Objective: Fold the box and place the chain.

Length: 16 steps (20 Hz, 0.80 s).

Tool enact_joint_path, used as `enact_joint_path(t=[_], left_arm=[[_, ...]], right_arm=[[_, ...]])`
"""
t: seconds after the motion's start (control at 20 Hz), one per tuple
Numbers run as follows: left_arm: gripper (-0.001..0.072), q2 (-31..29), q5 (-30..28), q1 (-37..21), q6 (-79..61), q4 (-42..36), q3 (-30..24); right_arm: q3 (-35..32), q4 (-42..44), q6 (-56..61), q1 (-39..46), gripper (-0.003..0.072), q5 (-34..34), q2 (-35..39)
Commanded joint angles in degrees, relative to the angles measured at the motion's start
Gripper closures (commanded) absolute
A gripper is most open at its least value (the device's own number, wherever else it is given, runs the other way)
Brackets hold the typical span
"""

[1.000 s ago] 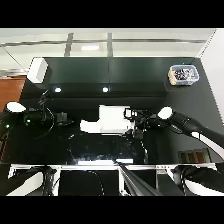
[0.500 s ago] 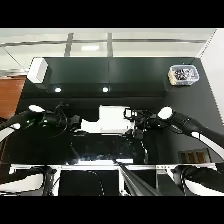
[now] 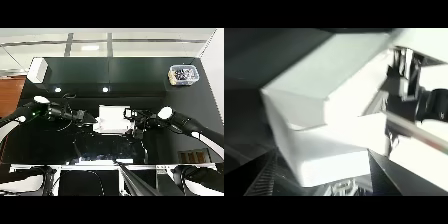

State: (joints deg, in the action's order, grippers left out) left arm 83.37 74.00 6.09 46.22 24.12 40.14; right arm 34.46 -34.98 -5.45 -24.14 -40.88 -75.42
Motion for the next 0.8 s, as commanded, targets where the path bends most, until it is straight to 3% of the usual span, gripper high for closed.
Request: enact_joint_path(t=[0.0,0.15,0.55,0.65,0.75], left_arm=[[0.0089,0.04,-0.9,4.02,-0.52,-0.37,0.83],[0.0215,0.02,-2.93,7.04,2.49,2.95,2.69],[0.0227,0.02,-5.2,11.87,20.28,17.46,10.62],[0.0311,0.02,-5.31,13.51,21.97,18.51,12.0],[0.031,0.02,-5.75,14.93,23.87,18.97,13.05]], right_arm=[[0.07,0.0,0.02,-0.02,0.0549,-0.02,-0.02],[0.07,0.02,0.02,-0.02,0.0549,-0.02,-0.02],[0.07,0.02,0.02,-0.02,0.0549,-0.02,-0.02],[0.07,0.0,0.02,-0.02,0.0549,-0.02,-0.02],[0.07,0.0,0.02,-0.02,0.0549,-0.02,-0.02]])
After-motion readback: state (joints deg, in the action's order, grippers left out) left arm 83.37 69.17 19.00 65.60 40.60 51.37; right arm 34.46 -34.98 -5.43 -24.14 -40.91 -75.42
